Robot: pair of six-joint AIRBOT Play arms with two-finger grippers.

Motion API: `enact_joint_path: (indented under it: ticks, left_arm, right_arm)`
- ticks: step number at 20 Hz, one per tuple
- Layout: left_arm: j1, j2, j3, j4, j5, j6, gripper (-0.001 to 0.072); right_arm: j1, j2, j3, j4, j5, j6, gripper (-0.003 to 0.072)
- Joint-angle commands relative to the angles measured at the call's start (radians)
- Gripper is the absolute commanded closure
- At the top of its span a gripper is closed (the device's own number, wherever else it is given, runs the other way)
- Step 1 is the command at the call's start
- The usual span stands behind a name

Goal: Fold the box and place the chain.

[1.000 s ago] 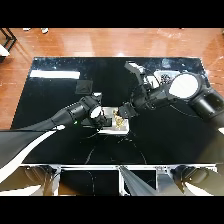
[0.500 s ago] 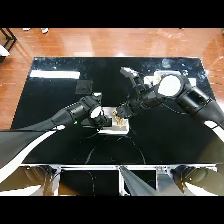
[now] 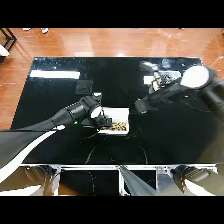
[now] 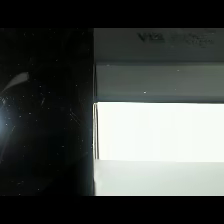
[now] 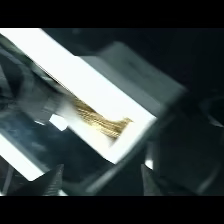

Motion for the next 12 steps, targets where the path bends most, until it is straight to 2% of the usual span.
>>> enact_joint_path:
  ticks: [1, 3, 4, 5, 6, 7, 10, 12]
  left_arm:
    - [0.001, -0.001, 0.001, 0.000, -0.001, 0.000, 0.0693]
    - [0.001, 0.000, 0.003, 0.000, -0.001, 0.000, 0.0689]
    - [0.001, 0.000, 0.008, 0.000, -0.004, 0.000, 0.0616]
    - [0.001, 0.002, 0.017, 0.000, -0.009, 0.000, 0.0410]
    - [0.001, 0.006, 0.027, 0.000, -0.018, 0.000, 0.0237]
    - [0.000, 0.012, 0.042, 0.000, -0.039, 0.002, 0.0189]
    - [-0.001, 0.056, 0.085, 0.000, -0.111, 0.040, 0.0189]
    - [-0.001, 0.121, 0.090, 0.002, -0.140, 0.078, 0.0189]
  right_arm:
    - [-0.140, 0.090, 0.000, -0.157, 0.105, 0.017, -0.0024]
    - [-0.198, 0.122, 0.000, -0.187, 0.148, 0.017, -0.0024]
    - [-0.214, 0.132, 0.000, -0.187, 0.168, 0.017, -0.0024]
    - [-0.219, 0.139, -0.001, -0.187, 0.176, 0.018, -0.0024]
    - [-0.219, 0.144, 0.000, -0.186, 0.175, 0.020, -0.0024]
    - [-0.219, 0.146, 0.000, -0.186, 0.175, 0.020, -0.0023]
    - [-0.219, 0.146, 0.000, -0.186, 0.157, 0.020, -0.0023]
    - [-0.219, 0.146, 0.000, -0.186, 0.118, 0.020, -0.0022]
